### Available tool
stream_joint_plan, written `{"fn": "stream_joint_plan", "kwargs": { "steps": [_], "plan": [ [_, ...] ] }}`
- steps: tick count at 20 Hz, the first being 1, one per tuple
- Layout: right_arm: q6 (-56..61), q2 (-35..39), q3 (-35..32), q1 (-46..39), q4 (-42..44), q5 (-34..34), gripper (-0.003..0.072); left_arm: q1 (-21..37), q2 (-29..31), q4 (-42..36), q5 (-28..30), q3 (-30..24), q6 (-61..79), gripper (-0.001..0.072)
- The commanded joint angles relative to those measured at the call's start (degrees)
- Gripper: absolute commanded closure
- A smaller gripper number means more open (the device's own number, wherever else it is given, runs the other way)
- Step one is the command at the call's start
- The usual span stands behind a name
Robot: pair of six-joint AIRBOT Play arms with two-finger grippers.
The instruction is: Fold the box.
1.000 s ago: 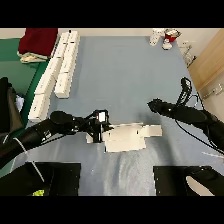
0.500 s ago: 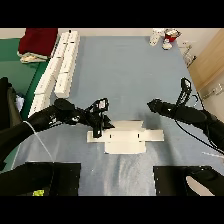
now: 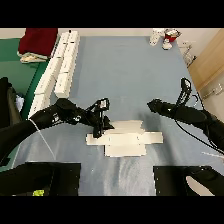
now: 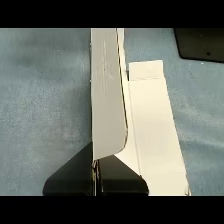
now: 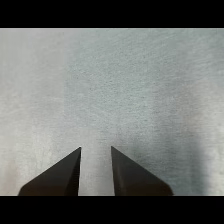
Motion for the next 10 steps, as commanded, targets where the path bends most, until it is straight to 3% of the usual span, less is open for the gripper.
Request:
{"fn": "stream_joint_plan", "kwargs": {
  "steps": [1,10],
  "plan": [
    [0.0,0.0,0.0,0.0,0.0,-0.3,0.0386,0.0,-1.9,0.5,-0.3,0.0,-0.7,0.0698],
    [0.0,0.0,0.0,0.0,0.0,-3.5,0.0395,0.0,-2.5,0.5,-2.6,0.0,-0.7,0.0698]
  ]
}}
